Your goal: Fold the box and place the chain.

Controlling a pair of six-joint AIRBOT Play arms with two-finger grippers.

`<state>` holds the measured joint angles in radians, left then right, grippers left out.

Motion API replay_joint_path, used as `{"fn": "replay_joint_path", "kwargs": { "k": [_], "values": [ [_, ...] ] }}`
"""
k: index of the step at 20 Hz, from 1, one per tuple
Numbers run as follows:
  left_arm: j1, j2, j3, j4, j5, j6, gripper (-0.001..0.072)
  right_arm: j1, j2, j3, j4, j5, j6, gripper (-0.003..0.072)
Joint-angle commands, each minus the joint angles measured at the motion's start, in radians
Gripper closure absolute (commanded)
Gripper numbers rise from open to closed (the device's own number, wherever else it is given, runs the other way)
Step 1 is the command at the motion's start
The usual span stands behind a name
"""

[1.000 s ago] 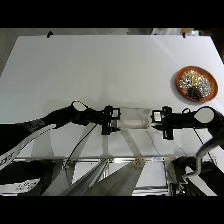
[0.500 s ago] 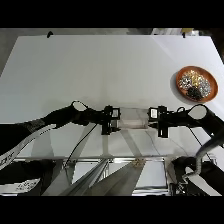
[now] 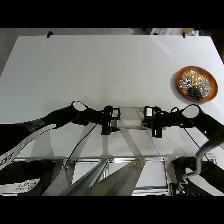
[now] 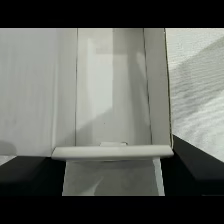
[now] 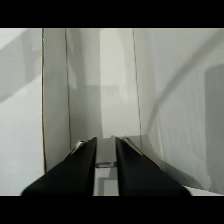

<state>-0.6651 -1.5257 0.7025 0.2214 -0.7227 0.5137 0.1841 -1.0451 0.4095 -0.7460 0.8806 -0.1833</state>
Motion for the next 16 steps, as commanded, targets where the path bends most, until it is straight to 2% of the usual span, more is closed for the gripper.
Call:
{"fn": "replay_joint_path", "kwargs": {
  "k": [1,2,6,7,8,9,13,14,15,16],
  "values": [
    [0.001,0.0,0.0,0.0,0.0,0.002,0.032,0.003,-0.014,-0.004,0.027,-0.008,-0.009,0.0411],
    [0.001,0.0,0.0,0.0,0.0,0.002,0.032,0.003,-0.014,-0.005,0.019,-0.006,-0.008,0.0365],
    [0.001,0.0,0.0,0.0,0.0,0.002,0.032,0.002,0.028,-0.005,-0.087,-0.003,0.069,0.0369],
    [0.001,0.0,0.0,0.0,0.0,0.001,0.032,0.002,0.054,-0.005,-0.138,-0.003,0.107,0.0406],
    [0.001,0.0,0.0,0.0,0.0,0.002,0.032,0.002,0.087,-0.005,-0.194,-0.001,0.15,0.0486],
    [0.001,0.0,0.0,0.0,0.0,0.001,0.032,0.002,0.12,-0.005,-0.238,0.001,0.207,0.0535],
    [0.001,0.0,0.0,0.0,0.0,0.002,0.032,0.002,0.254,-0.005,-0.304,0.0,0.412,0.0536],
    [0.001,0.0,0.0,0.0,0.0,0.002,0.032,0.002,0.286,-0.005,-0.304,0.0,0.465,0.0568],
    [0.001,0.0,0.0,0.0,0.0,0.002,0.032,0.002,0.312,-0.005,-0.304,0.002,0.534,0.0676],
    [0.001,0.0,0.0,0.0,0.0,0.002,0.032,-0.002,0.335,-0.004,-0.306,-0.001,0.612,0.0671]
  ]
}}
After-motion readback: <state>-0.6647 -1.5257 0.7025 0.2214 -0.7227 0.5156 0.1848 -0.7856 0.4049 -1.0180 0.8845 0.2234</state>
